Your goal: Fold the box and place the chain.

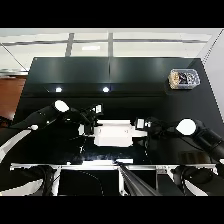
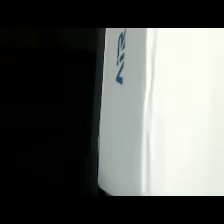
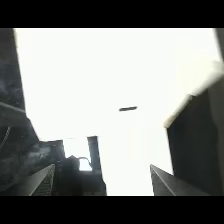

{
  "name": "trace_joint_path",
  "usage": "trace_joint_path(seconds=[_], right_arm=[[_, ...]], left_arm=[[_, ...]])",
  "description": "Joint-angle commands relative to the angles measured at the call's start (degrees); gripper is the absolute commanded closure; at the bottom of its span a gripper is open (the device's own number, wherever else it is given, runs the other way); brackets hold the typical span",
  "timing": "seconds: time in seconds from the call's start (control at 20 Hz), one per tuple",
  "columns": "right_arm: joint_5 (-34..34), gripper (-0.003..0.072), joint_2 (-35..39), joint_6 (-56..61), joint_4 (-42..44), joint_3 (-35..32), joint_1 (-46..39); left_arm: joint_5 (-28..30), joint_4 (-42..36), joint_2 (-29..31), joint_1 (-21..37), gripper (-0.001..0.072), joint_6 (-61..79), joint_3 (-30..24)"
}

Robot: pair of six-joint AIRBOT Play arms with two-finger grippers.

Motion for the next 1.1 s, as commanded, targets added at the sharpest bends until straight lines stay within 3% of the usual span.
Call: trace_joint_path(seconds=[0.0, 0.65, 1.05], right_arm=[[-1.4, -0.0017, -2.4, -3.5, 0.0, -0.5, 3.4], [-13.5, -0.0016, -7.5, -3.5, 4.7, -0.4, 13.9], [-13.1, -0.0018, -4.0, 4.3, 4.4, 3.7, 8.9]], left_arm=[[-2.6, 1.1, -0.2, 0.0, 0.068, -0.5, 0.0], [-2.0, 1.7, -0.3, -0.2, 0.068, -1.8, 0.0], [-2.0, 1.7, -0.3, -0.2, 0.068, -1.8, 0.0]])
